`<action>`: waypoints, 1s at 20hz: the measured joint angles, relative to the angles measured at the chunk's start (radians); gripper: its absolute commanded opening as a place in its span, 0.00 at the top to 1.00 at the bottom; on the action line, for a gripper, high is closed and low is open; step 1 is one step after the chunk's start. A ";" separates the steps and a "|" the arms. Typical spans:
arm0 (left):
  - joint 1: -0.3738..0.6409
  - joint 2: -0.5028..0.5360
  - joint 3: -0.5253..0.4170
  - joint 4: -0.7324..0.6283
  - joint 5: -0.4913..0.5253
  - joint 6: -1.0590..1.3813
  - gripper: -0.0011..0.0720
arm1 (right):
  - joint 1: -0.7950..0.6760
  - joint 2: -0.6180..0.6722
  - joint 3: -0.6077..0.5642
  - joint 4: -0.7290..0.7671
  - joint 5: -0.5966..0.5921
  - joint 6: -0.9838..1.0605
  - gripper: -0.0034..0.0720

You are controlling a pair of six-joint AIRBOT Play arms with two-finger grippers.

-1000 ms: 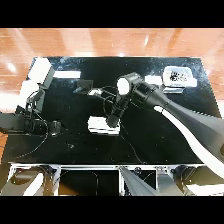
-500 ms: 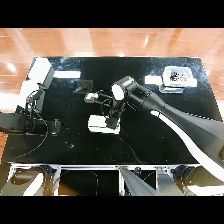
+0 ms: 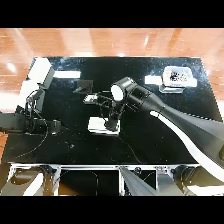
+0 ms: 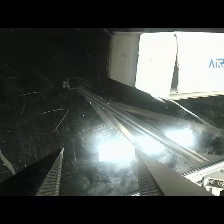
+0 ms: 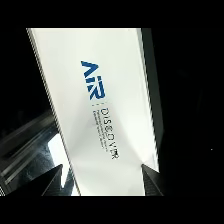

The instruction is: Fold the box and place the chain.

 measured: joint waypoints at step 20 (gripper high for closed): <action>0.000 0.000 0.000 0.000 -0.004 0.000 0.23 | 0.003 0.023 0.017 0.023 -0.008 0.111 0.91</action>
